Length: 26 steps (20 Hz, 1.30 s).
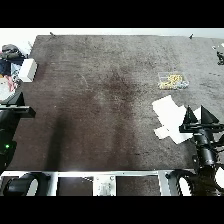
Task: Fold the box and place the chain.
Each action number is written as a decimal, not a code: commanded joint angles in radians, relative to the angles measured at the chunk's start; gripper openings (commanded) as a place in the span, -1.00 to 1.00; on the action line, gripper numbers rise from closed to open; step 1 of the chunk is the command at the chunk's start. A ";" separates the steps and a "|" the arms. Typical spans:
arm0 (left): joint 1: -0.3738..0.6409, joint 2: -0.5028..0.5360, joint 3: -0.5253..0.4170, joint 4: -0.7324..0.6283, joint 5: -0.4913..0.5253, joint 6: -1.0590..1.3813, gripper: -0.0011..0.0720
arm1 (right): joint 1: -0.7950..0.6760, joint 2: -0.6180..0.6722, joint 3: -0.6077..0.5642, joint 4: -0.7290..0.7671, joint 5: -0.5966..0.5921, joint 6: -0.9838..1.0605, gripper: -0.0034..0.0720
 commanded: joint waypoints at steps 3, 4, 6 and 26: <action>0.000 0.001 0.000 0.000 0.000 0.000 -0.94 | 0.000 0.000 0.000 0.000 0.004 0.001 0.32; 0.000 0.001 0.000 0.000 0.000 0.000 -0.94 | 0.000 0.000 0.001 0.001 0.004 0.002 0.39; 0.000 0.001 0.000 0.000 0.000 0.000 -0.94 | 0.000 0.000 0.022 0.002 0.003 0.002 0.51; 0.000 0.001 0.000 0.000 0.000 0.000 -0.94 | -0.567 -1.392 1.027 -0.767 1.002 0.776 0.51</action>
